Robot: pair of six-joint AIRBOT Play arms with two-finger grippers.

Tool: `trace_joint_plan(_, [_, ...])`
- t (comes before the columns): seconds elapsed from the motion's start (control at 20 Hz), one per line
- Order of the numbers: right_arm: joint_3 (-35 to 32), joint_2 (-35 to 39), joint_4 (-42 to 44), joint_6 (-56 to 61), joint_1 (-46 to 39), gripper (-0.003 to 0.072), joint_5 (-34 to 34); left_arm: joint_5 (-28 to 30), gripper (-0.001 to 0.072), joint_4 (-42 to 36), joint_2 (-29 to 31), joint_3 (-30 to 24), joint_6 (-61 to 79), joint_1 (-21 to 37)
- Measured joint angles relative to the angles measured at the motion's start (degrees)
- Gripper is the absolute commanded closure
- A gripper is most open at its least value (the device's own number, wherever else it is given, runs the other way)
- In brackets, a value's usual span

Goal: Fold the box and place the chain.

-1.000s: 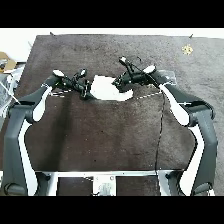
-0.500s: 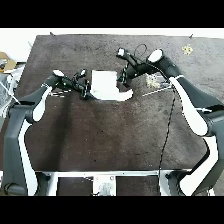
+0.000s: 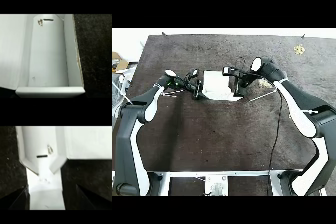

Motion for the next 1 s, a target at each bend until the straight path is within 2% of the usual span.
trace_joint_plan(0.15, [-0.2,-1.4,1.5,-0.8,-0.1,0.012,-0.9,0.0,0.0243,0.0,0.0,0.0,0.0,0.0])
trace_joint_plan(0.25, [-0.3,-2.1,3.8,-2.1,0.1,0.0236,-1.7,0.0,0.0243,0.0,0.0,0.0,0.0,0.0])
trace_joint_plan(0.35, [-0.3,-2.4,5.5,-3.2,0.1,0.0269,-2.9,0.0,0.0243,0.0,0.0,0.0,0.0,0.0])
trace_joint_plan(0.4, [-0.3,-2.5,6.4,-3.8,0.0,0.0404,-3.6,0.0,0.0243,0.0,0.0,0.0,0.0,0.0])
trace_joint_plan(0.45, [-0.3,-2.6,7.2,-4.3,0.0,0.0429,-4.0,0.0,0.0243,0.0,0.0,0.0,0.0,0.0])
trace_joint_plan(0.8, [-0.3,-5.2,18.4,-8.3,0.1,0.0427,-5.3,0.0,0.0243,0.0,0.0,0.0,0.0,0.0])
trace_joint_plan(1.0, [-0.3,-6.8,21.4,-9.6,0.1,0.0424,-6.8,0.1,0.0243,0.0,0.0,0.0,0.0,0.0])
